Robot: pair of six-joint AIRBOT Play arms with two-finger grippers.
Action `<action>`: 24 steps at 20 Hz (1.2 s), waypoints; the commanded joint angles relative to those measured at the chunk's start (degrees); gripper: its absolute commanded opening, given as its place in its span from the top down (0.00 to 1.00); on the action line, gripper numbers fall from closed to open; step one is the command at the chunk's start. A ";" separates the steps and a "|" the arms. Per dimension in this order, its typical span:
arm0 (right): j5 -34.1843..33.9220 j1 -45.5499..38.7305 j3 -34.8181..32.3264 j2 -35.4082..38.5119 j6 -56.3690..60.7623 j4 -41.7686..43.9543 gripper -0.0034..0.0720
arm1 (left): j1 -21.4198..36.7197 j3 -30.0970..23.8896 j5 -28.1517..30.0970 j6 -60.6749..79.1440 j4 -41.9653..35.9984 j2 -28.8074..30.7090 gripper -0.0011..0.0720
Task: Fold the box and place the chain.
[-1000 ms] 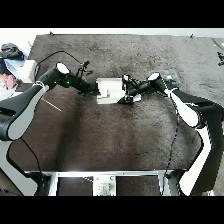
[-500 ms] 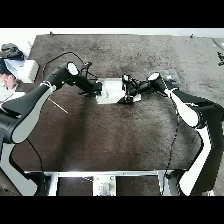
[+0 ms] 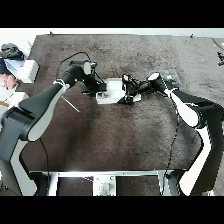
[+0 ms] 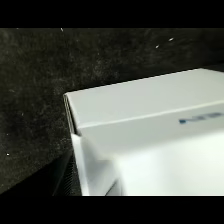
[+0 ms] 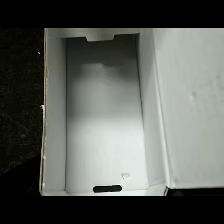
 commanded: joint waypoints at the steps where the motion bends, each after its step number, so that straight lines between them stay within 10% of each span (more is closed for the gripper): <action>1: 0.00 0.00 -0.02 -0.04 0.02 0.00 0.33 | -2.75 6.03 -6.73 -6.49 9.29 -3.96 0.56; 9: 0.00 0.02 -0.02 -0.04 0.02 0.00 0.33 | -3.13 7.34 -8.20 -10.82 15.08 -4.96 0.57; 18: 0.00 0.00 -0.02 -0.04 0.02 0.00 0.33 | -3.13 7.34 -6.56 -12.04 15.19 -6.51 0.93; 24: 0.00 0.00 -0.02 -0.04 0.02 0.00 0.33 | -3.13 7.37 -6.56 -11.82 15.23 -6.51 0.97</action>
